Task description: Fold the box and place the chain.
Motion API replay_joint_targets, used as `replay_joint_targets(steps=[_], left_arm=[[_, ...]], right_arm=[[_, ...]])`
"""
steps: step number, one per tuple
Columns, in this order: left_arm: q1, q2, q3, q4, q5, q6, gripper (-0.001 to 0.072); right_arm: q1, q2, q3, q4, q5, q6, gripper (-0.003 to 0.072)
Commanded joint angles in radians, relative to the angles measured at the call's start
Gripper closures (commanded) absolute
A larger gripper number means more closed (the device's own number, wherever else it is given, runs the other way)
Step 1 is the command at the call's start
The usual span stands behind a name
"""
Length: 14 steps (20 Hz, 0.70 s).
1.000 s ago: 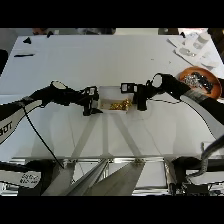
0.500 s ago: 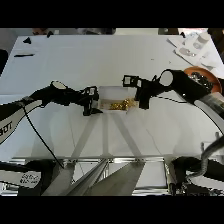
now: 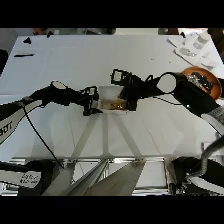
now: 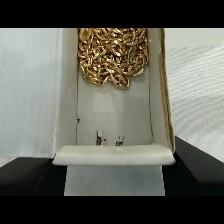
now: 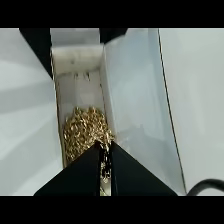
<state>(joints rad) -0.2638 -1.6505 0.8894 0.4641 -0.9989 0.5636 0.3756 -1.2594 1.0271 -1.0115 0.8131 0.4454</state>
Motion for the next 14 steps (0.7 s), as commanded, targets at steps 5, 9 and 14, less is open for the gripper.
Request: replay_joint_targets(steps=[5,9,14], left_arm=[[0.000,0.001,0.000,0.000,0.000,0.000,0.0364],[0.000,0.001,0.000,0.000,0.000,0.000,0.0364],[0.000,0.001,0.000,0.000,0.000,0.000,0.0364]], right_arm=[[-0.035,-0.008,0.001,0.039,0.005,0.002,0.0307],[-0.143,-0.004,0.001,-0.063,0.112,-0.005,0.0307],[-0.244,-0.016,0.001,-0.142,0.150,-0.005,0.0285]])
